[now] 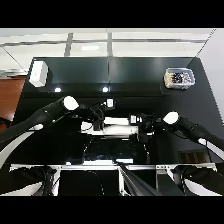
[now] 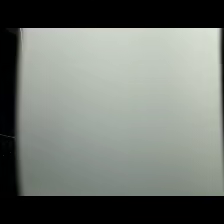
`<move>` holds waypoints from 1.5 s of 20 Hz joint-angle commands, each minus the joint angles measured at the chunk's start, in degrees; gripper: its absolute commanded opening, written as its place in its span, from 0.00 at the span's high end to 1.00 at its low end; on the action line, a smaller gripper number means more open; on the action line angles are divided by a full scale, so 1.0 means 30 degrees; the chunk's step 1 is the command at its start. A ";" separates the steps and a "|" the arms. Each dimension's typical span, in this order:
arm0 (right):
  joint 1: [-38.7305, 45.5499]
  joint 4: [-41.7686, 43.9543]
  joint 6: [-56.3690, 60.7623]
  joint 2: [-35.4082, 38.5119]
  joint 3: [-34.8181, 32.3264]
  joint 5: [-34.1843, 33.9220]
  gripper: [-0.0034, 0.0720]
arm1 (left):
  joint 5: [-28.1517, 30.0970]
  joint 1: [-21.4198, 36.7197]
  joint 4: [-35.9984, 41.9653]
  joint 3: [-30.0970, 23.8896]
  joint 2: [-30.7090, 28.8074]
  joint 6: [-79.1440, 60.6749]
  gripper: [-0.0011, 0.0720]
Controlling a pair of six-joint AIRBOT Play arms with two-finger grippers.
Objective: Fold the box and place the chain.
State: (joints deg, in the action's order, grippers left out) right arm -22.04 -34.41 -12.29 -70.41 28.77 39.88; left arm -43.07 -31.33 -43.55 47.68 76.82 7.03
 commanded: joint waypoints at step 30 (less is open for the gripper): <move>-0.0073 -0.0066 -0.0160 0.0000 0.0007 0.0131 0.71 | 0.1821 0.1260 0.3570 -0.0867 0.0474 1.0928 0.95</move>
State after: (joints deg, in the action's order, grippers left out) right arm -22.22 -34.61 -12.78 -70.43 28.77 40.29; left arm -38.50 -27.62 -26.79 43.07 73.69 36.29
